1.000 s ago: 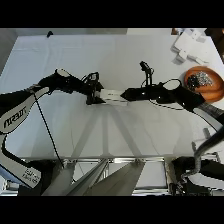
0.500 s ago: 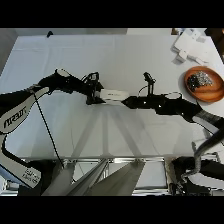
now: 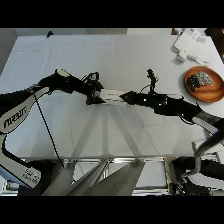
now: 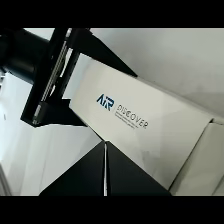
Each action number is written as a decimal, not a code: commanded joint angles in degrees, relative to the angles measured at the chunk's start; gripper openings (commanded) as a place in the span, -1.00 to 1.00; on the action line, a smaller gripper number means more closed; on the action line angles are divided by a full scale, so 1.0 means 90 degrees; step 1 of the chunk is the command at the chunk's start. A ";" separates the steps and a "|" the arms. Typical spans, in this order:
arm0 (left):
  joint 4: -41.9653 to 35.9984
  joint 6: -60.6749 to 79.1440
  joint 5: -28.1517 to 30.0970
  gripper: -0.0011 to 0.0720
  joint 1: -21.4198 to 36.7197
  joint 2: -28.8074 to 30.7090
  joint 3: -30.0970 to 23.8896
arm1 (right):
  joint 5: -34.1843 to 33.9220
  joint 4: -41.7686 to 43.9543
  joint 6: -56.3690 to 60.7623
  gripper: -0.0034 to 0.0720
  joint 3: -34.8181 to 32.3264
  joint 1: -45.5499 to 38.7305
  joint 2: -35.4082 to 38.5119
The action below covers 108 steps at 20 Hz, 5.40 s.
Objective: Fold the box and place the chain.
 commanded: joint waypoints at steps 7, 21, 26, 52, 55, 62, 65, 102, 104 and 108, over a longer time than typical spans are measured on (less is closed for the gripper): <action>0.0000 0.0002 0.0000 0.22 -0.0002 -0.0005 0.0000 | -0.0471 -0.0857 0.0240 -0.91 -0.0002 0.0000 -0.0386; 0.0002 0.0002 0.0000 0.22 -0.0002 -0.0005 0.0000 | -0.0903 -0.0908 0.0168 -0.90 0.0090 -0.0041 0.1579; 0.0002 0.0002 0.0000 0.22 -0.0002 -0.0005 0.0000 | -0.0920 -0.3645 0.2118 -0.90 0.0857 -0.0714 0.2312; -0.0104 0.0002 0.0002 0.22 -0.0010 -0.0007 0.0000 | 0.1394 -1.0977 0.6006 -0.89 0.2829 -0.1205 0.1324; -0.0095 -0.0002 -0.0100 0.22 -0.0044 -0.0007 -0.0002 | 0.1394 -1.0977 0.6008 -0.89 0.2829 -0.1205 0.1324; -0.0012 -0.0631 -0.0430 -0.94 -0.0039 0.0236 -0.0002 | 0.1394 -1.0977 0.6008 -0.89 0.2829 -0.1205 0.1324; 0.0053 -0.0741 -0.0420 -0.94 -0.0041 0.0763 -0.0002 | 0.1394 -1.0977 0.6006 -0.89 0.2829 -0.1205 0.1324; 0.3645 -0.8859 0.4760 -0.85 0.3332 0.1355 -0.0996 | 0.1394 -1.0979 0.6008 -0.89 0.2829 -0.1205 0.1324; 0.3645 -0.8857 0.4770 -0.68 0.3332 0.1197 -0.0996 | 0.1394 -1.0979 0.6008 -0.89 0.2829 -0.1205 0.1324; 0.3694 -0.8850 0.4767 0.57 0.3332 0.1171 -0.0993 | 0.1396 -1.0979 0.6008 -0.89 0.2829 -0.1205 0.1326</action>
